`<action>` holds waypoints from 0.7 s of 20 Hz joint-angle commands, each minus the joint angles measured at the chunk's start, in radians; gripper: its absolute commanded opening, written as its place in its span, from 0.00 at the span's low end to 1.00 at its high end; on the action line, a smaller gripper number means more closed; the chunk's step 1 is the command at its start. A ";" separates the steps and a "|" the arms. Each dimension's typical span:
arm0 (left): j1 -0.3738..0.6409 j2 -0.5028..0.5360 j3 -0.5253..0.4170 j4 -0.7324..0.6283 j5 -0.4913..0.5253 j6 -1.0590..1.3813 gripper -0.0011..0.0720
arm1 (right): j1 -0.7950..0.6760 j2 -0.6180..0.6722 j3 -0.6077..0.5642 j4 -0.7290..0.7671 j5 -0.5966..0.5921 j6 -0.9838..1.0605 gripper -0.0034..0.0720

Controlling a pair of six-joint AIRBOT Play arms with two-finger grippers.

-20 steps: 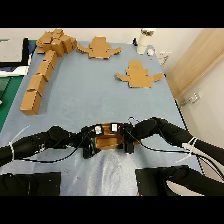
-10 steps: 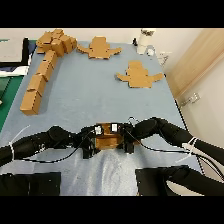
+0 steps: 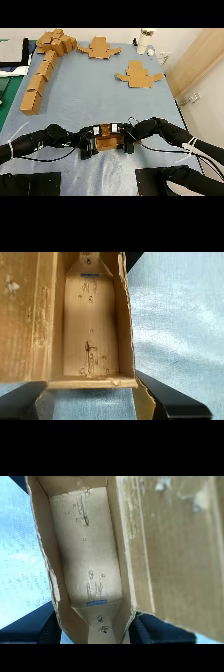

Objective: Fold the box.

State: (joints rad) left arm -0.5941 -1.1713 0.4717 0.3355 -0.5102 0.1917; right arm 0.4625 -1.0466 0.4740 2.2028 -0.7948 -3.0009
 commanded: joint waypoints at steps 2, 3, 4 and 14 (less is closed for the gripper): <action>0.010 -0.001 0.001 0.002 -0.014 0.002 0.94 | 0.000 0.001 0.000 0.000 0.001 0.000 0.72; 0.010 -0.001 0.001 0.002 -0.014 0.002 0.94 | 0.000 0.001 0.000 0.000 0.001 0.000 0.72; 0.010 -0.001 0.001 0.002 -0.014 0.002 0.94 | 0.000 0.001 0.000 0.000 0.001 0.000 0.72; 0.008 -0.032 0.033 0.034 -0.024 -0.043 0.93 | 0.000 0.001 0.000 0.000 0.000 0.000 0.72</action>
State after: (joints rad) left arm -0.5865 -1.1950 0.4946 0.3519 -0.5320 0.1715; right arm 0.4625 -1.0466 0.4740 2.2024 -0.7937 -3.0005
